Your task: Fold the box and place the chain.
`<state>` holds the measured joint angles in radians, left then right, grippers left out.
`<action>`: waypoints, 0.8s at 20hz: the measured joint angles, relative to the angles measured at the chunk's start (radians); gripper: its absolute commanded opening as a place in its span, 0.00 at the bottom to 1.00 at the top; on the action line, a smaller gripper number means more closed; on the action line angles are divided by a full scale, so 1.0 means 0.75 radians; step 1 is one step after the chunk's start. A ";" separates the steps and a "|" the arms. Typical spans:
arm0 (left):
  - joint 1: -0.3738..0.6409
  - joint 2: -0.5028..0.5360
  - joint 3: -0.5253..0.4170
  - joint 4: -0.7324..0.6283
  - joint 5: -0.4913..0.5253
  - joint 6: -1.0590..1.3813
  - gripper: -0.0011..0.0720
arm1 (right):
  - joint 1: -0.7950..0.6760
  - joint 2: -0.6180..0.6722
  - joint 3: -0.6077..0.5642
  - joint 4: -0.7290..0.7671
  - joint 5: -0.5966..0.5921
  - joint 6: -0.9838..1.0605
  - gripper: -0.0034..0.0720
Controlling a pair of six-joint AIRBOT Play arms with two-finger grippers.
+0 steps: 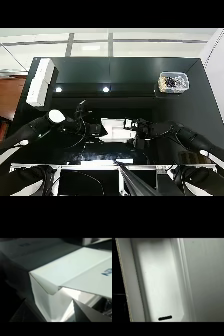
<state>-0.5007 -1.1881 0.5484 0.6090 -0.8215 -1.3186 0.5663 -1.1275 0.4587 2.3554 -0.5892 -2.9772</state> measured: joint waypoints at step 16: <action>-0.362 -0.014 0.245 0.904 -0.014 -1.000 0.55 | 0.001 0.000 0.000 0.002 -0.004 0.000 0.68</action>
<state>-0.7723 -1.1988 0.7322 1.2873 -0.8318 -2.0689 0.5667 -1.1275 0.4587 2.3569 -0.5922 -2.9772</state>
